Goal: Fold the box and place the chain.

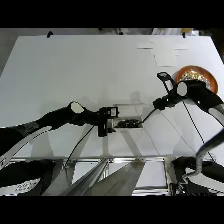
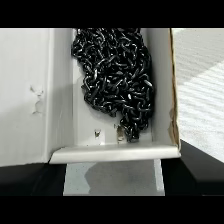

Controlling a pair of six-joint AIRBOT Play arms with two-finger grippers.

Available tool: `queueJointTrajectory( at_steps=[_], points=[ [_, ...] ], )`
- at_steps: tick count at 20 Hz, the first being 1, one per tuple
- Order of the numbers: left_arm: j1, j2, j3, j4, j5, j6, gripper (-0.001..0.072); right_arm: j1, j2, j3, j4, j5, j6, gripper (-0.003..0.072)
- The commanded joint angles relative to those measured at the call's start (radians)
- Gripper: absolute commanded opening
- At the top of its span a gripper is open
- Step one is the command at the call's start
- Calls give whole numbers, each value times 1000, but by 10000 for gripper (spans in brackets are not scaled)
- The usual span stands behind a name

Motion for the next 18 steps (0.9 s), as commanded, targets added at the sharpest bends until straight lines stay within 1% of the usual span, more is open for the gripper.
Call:
queueJointTrajectory(
  at_steps=[1,3,4,6,7,10,12,13,15,18],
  points=[
    [0,0,0,0,0,0,209,-1,-19,1,-2,-19,3,250],
    [0,0,0,0,0,0,209,-1,-43,1,-2,-22,3,248],
    [0,0,0,0,0,0,209,-1,-53,1,-2,-27,3,222],
    [0,0,0,0,0,0,209,-1,-58,1,-2,-40,3,213],
    [0,0,0,0,0,0,209,-1,-58,1,-2,-41,3,164],
    [0,0,0,0,0,0,209,-1,-58,1,-2,-27,3,152],
    [0,0,0,0,0,0,209,-1,-58,1,-2,-5,3,67],
    [0,0,0,0,0,0,209,-1,-58,1,-2,8,3,42],
    [0,0,0,0,0,0,209,-1,-55,1,-2,41,-2,18],
    [0,0,0,0,0,0,209,-1,-2,1,-2,88,-10,18]
  ],
)
